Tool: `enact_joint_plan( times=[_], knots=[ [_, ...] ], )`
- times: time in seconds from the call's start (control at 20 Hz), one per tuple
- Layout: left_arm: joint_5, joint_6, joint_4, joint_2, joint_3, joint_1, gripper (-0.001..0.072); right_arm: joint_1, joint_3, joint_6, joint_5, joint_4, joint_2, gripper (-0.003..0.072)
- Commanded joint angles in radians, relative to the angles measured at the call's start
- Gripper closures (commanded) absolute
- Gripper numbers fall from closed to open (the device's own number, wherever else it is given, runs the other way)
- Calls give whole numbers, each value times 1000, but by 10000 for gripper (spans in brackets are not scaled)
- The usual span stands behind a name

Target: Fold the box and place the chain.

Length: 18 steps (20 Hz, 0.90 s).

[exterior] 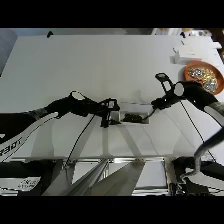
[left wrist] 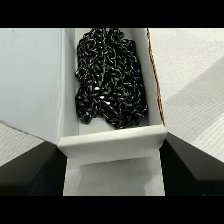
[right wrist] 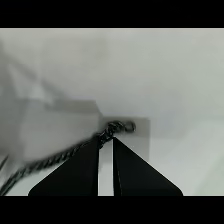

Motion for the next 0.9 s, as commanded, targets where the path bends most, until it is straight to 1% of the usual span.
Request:
enact_joint_plan(
  times=[0.0, 0.1, 0.2, 0.3, 0.4, 0.5, 0.6, 0.7, 0.85],
  knots=[
    [0, 0, 0, 0, 0, 0, 606, 5, 3, 0, 46, -48, 119, 671],
    [0, 0, 0, 0, 0, 0, 606, 5, 3, 0, 84, -51, 220, 671],
    [0, 0, 0, 0, 0, 0, 606, 5, 3, -2, 152, -47, 323, 671],
    [0, 0, 0, 0, 0, 0, 606, 5, 3, -32, 221, -1, 420, 671],
    [0, 0, 0, 0, 0, 0, 606, 5, 3, -92, 286, 119, 517, 672],
    [0, 0, 0, 0, 0, 0, 606, 5, 3, -183, 322, 290, 592, 671],
    [0, 0, 0, 0, 0, 0, 606, 5, 3, -249, 315, 439, 627, 670],
    [0, 0, 0, 0, 0, 0, 606, 5, 3, -297, 280, 554, 630, 670],
    [0, 0, 0, 0, 0, 0, 606, 6, 3, -355, 199, 616, 615, 670]
  ],
)
